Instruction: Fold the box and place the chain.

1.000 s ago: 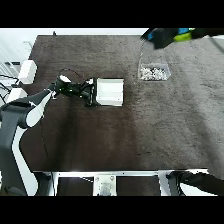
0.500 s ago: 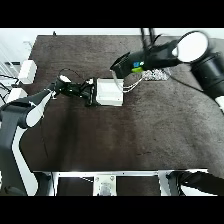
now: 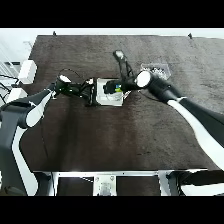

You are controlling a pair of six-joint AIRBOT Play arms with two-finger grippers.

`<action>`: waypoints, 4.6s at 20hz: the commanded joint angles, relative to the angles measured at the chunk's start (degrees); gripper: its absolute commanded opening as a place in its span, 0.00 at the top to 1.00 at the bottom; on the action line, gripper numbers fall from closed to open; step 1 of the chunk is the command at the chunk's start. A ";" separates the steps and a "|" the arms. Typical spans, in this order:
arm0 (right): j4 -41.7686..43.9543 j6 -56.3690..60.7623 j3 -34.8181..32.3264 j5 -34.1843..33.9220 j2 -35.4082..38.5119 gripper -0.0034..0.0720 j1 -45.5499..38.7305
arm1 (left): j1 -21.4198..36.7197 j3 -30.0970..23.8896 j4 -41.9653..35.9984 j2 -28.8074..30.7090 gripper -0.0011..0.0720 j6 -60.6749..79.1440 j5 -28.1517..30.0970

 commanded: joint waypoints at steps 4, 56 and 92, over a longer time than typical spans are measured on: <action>0.70 -1.22 -1.81 -4.37 -0.90 0.29 -2.80 | 0.02 0.00 0.00 -0.02 0.60 0.00 0.00; -23.78 17.92 9.53 14.21 18.73 0.94 -5.64 | 0.02 0.00 -0.87 -0.02 0.60 0.00 -0.39; -17.77 21.38 -13.90 -22.03 5.11 0.36 -22.77 | 0.02 0.00 -0.87 -0.02 0.60 0.00 -0.39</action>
